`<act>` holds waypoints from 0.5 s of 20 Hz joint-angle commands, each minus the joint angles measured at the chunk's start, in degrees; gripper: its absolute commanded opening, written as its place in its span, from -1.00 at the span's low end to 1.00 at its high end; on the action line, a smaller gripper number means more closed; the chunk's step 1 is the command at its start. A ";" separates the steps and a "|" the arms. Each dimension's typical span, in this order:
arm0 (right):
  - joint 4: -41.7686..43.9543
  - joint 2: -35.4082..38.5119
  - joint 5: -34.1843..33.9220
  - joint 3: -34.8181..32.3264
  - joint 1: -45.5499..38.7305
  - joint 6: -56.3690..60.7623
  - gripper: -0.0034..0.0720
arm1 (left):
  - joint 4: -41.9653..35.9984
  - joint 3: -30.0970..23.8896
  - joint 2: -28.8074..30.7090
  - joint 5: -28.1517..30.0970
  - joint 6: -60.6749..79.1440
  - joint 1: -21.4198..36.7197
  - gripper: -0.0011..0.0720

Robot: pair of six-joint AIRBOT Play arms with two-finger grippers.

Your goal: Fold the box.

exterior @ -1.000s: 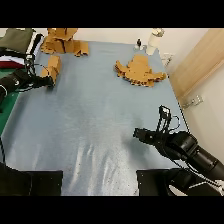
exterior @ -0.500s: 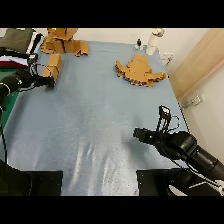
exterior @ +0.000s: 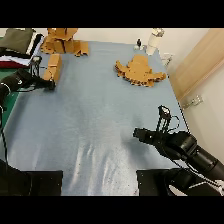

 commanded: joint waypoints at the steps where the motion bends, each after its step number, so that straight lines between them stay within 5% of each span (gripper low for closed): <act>1: 0.00 0.00 -0.04 0.04 0.02 0.00 -0.91 | 0.26 0.04 0.07 0.17 -0.37 -0.04 0.93; 10: 0.02 -0.02 -0.07 0.04 0.02 0.00 -0.91 | 0.28 0.17 7.43 -4.37 -0.79 1.36 0.96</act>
